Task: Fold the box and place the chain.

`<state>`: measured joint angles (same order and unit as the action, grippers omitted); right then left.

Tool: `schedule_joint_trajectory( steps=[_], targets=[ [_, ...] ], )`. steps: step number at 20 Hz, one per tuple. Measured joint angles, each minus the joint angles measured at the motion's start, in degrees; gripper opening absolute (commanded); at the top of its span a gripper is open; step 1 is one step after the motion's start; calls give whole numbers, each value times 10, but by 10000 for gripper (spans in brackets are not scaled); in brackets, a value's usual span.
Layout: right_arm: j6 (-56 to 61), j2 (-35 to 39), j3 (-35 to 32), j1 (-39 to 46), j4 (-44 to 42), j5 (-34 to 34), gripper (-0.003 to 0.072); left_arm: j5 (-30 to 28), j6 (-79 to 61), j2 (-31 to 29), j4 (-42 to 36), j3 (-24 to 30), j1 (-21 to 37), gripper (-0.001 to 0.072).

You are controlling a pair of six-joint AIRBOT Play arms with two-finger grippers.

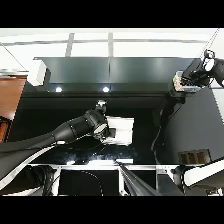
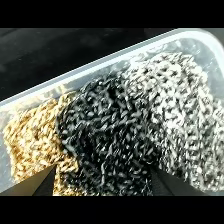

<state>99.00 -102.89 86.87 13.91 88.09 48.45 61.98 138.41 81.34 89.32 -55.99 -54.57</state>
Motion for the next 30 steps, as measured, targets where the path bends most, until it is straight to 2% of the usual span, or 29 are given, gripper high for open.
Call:
schedule_joint_trajectory(
  steps=[1,6,7,8,9,10,14,17,25,30],
  targets=[
    [0,-2,1,0,4,-4,511,0,0,0,0,0,0,27],
    [-2,-7,2,0,23,-12,502,0,0,0,0,0,0,27],
    [-2,-9,2,0,24,-14,422,0,0,0,0,0,0,27],
    [-2,-12,2,0,26,-15,226,0,0,0,0,0,0,27],
    [-2,-14,2,0,26,-17,70,0,0,0,0,0,0,27],
    [-2,-15,2,0,26,-18,11,0,0,0,0,0,0,27],
    [-10,-14,21,0,28,9,9,0,0,0,0,0,0,27],
    [-46,15,47,0,25,40,9,0,0,0,0,0,0,27],
    [-120,193,76,-1,-4,76,8,-2,0,0,0,0,0,27],
    [-168,301,81,-12,-76,132,9,-3,0,0,0,0,0,27]
  ],
)
